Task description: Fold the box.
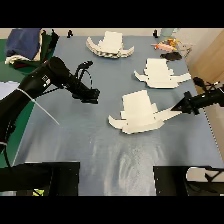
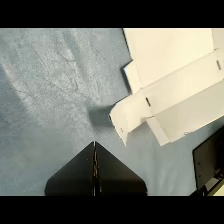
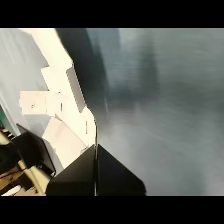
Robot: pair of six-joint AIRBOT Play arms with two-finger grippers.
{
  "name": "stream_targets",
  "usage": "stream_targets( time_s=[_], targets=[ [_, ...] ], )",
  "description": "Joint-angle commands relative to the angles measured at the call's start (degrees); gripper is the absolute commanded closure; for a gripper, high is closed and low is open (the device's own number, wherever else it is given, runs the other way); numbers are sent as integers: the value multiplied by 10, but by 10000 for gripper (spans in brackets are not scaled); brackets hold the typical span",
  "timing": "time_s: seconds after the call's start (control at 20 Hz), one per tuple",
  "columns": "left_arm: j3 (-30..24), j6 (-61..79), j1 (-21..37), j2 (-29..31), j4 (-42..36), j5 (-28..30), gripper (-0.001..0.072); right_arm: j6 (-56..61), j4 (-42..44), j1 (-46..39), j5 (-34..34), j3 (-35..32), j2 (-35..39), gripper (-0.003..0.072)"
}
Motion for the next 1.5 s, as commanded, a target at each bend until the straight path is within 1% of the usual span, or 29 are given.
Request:
stream_targets(
  time_s=[0.0, 0.15, 0.25, 0.3, 0.35, 0.4, 0.6, 0.7, 0.85, 0.9, 0.95, 1.0, 1.05, 1.2, 1.3, 1.45],
  targets=[
    [-25, 25, 0, 41, 2, -35, 695, 43, 24, 97, -160, -140, 130, 686],
    [-92, 30, 0, 104, 2, -35, 695, 108, 24, 186, -263, -258, 238, 686],
    [-133, 30, 0, 140, 2, -34, 695, 136, 20, 234, -313, -302, 284, 684],
    [-148, 30, 0, 155, 2, -34, 695, 140, 15, 250, -318, -310, 291, 649],
    [-158, 29, 0, 164, 2, -34, 695, 140, 4, 259, -317, -311, 288, 503],
    [-162, 30, 0, 168, 2, -35, 695, 142, -4, 264, -314, -311, 281, 442],
    [-162, 25, 0, 169, 2, -37, 694, 151, -6, 266, -309, -311, 241, 443],
    [-162, 25, 0, 169, 2, -38, 694, 151, -6, 266, -291, -311, 226, 443],
    [-162, 25, 0, 169, 2, -37, 694, 151, -5, 267, -274, -311, 212, 446],
    [-162, 25, 0, 169, 2, -35, 694, 150, -3, 268, -275, -311, 211, 458],
    [-162, 25, 0, 169, 2, -33, 694, 143, -2, 269, -275, -311, 211, 525],
    [-162, 25, 0, 169, 2, -31, 694, 117, 5, 271, -275, -311, 211, 644],
    [-162, 25, 0, 169, 2, -29, 694, 93, 18, 273, -275, -311, 211, 684],
    [-162, 32, 0, 169, 1, -12, 694, -19, 91, 298, -277, -311, 214, 685],
    [-162, 52, 0, 169, -2, -10, 694, -52, 87, 352, -309, -316, 231, 685],
    [-162, 58, 1, 169, 7, 0, 692, -43, 42, 435, -410, -322, 262, 685]
  ],
)
